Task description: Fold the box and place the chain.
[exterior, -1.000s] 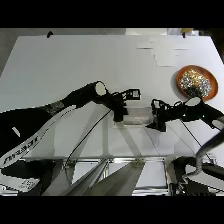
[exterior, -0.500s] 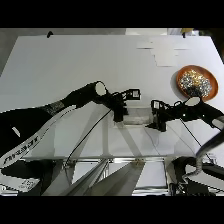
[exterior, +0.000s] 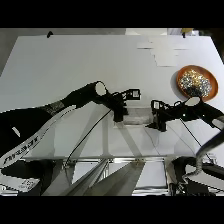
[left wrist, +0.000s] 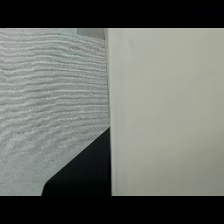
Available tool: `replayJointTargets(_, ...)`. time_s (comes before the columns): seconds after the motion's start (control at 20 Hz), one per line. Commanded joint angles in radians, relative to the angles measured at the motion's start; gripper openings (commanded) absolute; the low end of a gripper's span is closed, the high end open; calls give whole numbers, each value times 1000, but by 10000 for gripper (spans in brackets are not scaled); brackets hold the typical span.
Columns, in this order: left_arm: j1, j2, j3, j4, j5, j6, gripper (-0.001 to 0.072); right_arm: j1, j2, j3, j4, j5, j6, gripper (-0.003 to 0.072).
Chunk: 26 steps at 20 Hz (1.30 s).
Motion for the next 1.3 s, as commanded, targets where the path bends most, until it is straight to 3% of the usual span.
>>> replayJointTargets(0.0,-1,0,0,0,0,0,16,1,-1,-1,-6,-2,6,519)
replayJointTargets(1.25,-1,0,0,-4,0,0,16,1,-1,0,-6,0,5,531)
